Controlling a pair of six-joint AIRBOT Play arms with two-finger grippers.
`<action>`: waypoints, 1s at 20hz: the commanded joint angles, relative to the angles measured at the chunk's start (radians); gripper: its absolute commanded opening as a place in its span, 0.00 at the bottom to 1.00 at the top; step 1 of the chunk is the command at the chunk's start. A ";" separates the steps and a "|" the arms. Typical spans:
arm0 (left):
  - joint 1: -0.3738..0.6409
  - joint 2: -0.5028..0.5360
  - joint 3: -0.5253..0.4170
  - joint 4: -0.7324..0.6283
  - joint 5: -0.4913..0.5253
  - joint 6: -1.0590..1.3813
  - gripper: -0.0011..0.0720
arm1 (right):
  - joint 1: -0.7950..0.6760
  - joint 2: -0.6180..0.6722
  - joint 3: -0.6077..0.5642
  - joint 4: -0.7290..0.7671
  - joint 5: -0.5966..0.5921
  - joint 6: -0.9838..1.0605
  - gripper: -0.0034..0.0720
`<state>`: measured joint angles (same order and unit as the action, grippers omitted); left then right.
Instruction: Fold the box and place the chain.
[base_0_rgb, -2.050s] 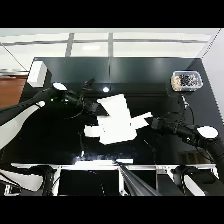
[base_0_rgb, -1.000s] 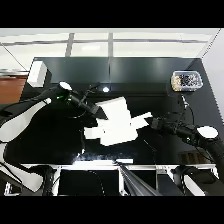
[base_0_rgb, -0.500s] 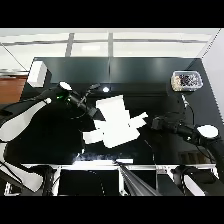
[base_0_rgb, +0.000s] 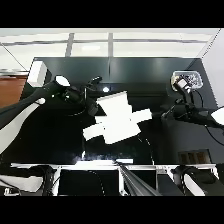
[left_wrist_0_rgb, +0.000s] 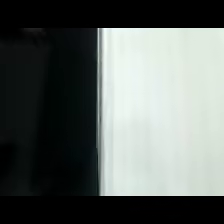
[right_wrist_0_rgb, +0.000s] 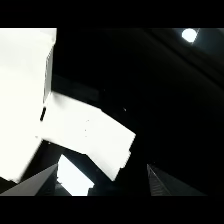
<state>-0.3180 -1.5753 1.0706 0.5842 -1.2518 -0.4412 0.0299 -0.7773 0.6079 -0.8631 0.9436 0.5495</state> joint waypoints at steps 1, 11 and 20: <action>-0.057 0.108 -0.076 0.009 0.113 0.314 0.05 | 0.046 -0.002 0.008 -0.063 0.052 -0.155 0.88; -0.142 0.018 -0.115 0.085 0.303 0.439 0.05 | 0.210 -0.046 -0.100 -0.052 -0.121 -0.268 0.88; -0.142 0.000 -0.114 0.093 0.280 0.439 0.05 | 0.315 -0.201 -0.119 -0.053 -0.117 -0.288 0.88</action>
<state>-0.4595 -1.5726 0.9565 0.6670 -0.9611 -0.0063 0.3103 -0.9318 0.4919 -0.9108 0.8280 0.2684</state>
